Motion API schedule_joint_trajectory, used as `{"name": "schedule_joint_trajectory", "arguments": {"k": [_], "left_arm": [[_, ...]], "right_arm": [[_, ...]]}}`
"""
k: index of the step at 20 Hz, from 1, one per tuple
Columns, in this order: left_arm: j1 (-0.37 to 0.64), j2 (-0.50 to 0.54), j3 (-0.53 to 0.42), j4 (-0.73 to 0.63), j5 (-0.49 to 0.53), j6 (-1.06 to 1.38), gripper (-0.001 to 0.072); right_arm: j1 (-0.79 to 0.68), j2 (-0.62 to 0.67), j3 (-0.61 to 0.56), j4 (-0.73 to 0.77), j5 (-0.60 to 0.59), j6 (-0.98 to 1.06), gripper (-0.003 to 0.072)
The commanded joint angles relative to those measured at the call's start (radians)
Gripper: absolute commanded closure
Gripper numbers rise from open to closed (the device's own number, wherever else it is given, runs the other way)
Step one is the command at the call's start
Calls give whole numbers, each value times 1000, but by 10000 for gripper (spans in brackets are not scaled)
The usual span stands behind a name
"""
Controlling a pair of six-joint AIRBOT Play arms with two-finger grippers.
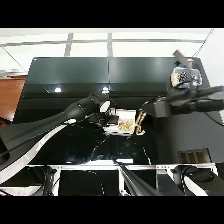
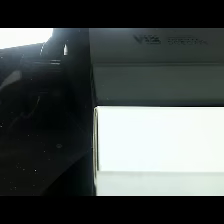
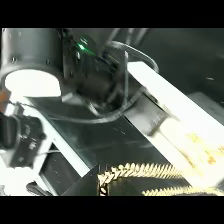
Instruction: Fold the box and place the chain.
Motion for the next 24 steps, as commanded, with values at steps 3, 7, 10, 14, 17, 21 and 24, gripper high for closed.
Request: {"name": "schedule_joint_trajectory", "arguments": {"k": [3,7,10,14,17,21,24], "left_arm": [[0,0,0,0,0,0,680],[0,0,0,0,0,0,679],[0,0,0,0,0,0,679],[0,0,0,0,0,0,679],[0,0,0,0,-1,0,680],[0,0,0,0,0,0,680],[0,0,0,0,0,0,679]], "right_arm": [[49,-145,-55,56,-106,-40,670],[45,-180,-69,-24,-121,-14,400],[-48,-168,-69,-37,-22,-41,348],[-192,-111,-149,-319,-45,-92,349],[-167,-93,-351,-307,-251,-350,165],[-34,-93,-501,-342,-450,-708,-34],[42,-97,-522,-296,-489,-1052,-34]]}}
